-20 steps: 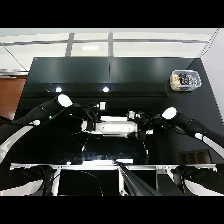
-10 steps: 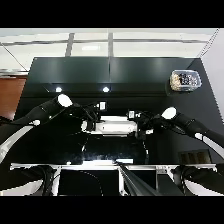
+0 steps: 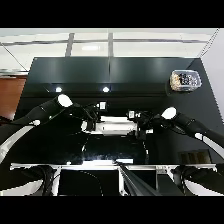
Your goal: Fold the box and place the chain.
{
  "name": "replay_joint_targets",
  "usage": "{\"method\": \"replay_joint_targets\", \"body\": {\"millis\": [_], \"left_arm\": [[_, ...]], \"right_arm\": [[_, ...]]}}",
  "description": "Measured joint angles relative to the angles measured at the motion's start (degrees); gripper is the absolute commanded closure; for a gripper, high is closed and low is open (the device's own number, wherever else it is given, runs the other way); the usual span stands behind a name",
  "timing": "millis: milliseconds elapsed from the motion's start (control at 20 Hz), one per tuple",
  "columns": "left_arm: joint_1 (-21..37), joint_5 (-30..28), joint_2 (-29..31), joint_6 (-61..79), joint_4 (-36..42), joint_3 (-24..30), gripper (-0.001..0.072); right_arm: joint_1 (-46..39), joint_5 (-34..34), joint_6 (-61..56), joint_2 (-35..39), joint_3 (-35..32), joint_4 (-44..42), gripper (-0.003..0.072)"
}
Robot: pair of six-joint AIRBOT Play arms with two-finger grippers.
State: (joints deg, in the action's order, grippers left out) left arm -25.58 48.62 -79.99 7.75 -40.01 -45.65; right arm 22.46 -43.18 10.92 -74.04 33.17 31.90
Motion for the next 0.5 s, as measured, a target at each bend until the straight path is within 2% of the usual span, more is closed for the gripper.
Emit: {"method": "replay_joint_targets", "body": {"millis": [100,200,350,450,500], "left_arm": [[0.00,0.00,0.15,-0.26,0.11,-0.04,0.0630],[0.00,0.00,0.57,-0.63,0.11,-0.31,0.0497],[0.09,0.22,2.10,-2.75,-0.85,-1.11,0.0440],[0.48,1.11,4.39,-5.01,-3.85,-1.46,0.0184],[0.87,1.62,5.95,-6.86,-5.90,-1.62,-0.0003]], "right_arm": [[0.00,-0.02,0.00,0.00,0.00,0.00,0.0269],[0.00,-0.04,0.00,0.00,0.00,0.02,0.0269],[0.00,-0.09,0.02,0.00,0.04,0.07,0.0269],[0.00,-0.09,0.02,0.00,0.04,0.09,0.0268],[0.00,-0.09,0.04,0.00,0.04,0.09,0.0268]]}}
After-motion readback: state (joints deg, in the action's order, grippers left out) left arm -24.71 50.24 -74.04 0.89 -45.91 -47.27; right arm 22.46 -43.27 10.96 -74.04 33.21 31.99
